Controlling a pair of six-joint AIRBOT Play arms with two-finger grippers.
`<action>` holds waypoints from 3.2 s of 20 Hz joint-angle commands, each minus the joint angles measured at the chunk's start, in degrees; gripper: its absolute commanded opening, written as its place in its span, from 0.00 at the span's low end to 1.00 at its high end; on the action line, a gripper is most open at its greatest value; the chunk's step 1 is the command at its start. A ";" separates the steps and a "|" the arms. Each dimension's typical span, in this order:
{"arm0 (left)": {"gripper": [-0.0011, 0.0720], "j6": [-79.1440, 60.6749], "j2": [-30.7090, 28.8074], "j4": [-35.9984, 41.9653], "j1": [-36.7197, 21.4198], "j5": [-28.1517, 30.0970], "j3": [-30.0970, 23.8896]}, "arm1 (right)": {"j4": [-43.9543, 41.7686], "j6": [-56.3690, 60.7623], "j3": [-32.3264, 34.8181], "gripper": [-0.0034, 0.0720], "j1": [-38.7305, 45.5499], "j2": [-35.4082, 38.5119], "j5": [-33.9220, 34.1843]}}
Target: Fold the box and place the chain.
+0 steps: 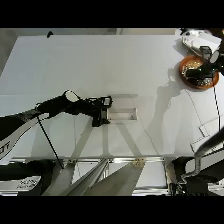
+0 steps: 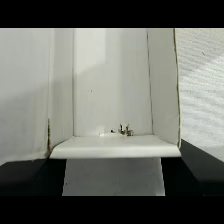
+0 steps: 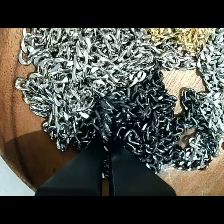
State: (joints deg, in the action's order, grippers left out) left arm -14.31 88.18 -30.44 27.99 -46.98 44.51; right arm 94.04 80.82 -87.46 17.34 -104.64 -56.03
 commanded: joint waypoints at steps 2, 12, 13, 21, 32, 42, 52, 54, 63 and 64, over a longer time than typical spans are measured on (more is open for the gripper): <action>0.22 0.00 -0.04 -0.02 -0.04 0.00 0.02 | 0.09 -0.59 -0.04 0.07 0.04 0.11 -1.84; 0.22 0.00 -0.04 -0.04 -0.04 0.00 0.02 | -2.36 -3.61 -0.02 0.07 0.02 13.81 -6.88; 0.22 0.00 -0.04 -0.02 -0.04 0.00 0.02 | -3.98 -5.07 -0.02 0.07 0.02 15.45 -9.27; 0.22 0.00 -0.04 -0.02 -0.04 0.00 0.02 | -17.62 -9.07 -0.02 0.07 -1.77 33.22 -26.73; 0.22 0.00 -0.04 -0.02 -0.04 0.00 0.02 | -18.40 -1.01 0.17 0.07 -20.98 47.25 -36.54; 0.22 0.00 -0.04 -0.04 -0.04 0.00 0.02 | -15.65 10.16 0.22 0.07 -45.51 49.48 -34.69; 0.22 0.00 -0.04 -0.02 -0.04 0.02 0.02 | -11.15 14.75 6.80 0.07 -59.52 45.77 -24.92; 0.22 0.00 -0.04 -0.02 -0.04 0.00 0.02 | -10.86 15.17 10.08 0.07 -59.67 45.44 -23.34; 0.22 0.00 -0.04 -0.02 -0.04 0.00 0.02 | -14.56 15.17 26.93 0.07 -59.67 43.69 -4.52; 0.22 0.00 -0.04 -0.02 -0.04 0.00 0.02 | -15.93 15.15 28.65 0.07 -59.67 43.10 -2.01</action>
State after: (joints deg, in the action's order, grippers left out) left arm -14.31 88.18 -30.44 27.99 -47.00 44.51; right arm 80.34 95.98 -63.61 -42.24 -60.45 -65.06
